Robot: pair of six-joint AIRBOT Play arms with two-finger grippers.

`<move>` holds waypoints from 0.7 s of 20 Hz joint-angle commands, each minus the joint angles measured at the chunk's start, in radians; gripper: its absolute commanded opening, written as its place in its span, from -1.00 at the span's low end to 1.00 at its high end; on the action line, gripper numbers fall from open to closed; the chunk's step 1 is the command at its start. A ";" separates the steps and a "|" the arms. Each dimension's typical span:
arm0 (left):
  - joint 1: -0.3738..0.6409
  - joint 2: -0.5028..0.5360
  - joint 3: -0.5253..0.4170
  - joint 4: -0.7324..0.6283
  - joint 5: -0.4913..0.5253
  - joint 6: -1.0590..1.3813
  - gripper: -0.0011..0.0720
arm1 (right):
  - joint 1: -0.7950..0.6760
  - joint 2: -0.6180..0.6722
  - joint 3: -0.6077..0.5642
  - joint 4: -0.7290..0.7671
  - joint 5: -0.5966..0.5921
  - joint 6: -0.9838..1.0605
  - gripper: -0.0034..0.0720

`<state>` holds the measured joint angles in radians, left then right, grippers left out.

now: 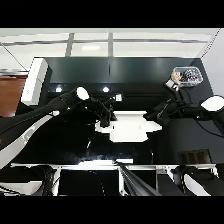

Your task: Fold the box and place the chain.

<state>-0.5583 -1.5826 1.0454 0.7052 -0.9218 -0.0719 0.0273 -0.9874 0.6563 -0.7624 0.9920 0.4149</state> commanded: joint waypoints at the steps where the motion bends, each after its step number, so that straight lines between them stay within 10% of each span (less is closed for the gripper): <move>1: -0.006 -0.015 0.000 0.046 0.029 0.017 -0.90 | 0.061 -0.002 -0.050 -0.061 -0.078 -0.077 0.66; 14: -0.007 -0.015 0.000 0.069 0.032 0.017 -0.90 | 0.139 -0.002 -0.201 -0.199 -0.056 -0.293 0.66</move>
<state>-0.5652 -1.5967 1.0454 0.7708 -0.8921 -0.0555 0.1375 -0.9890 0.4812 -0.8738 0.9623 0.1722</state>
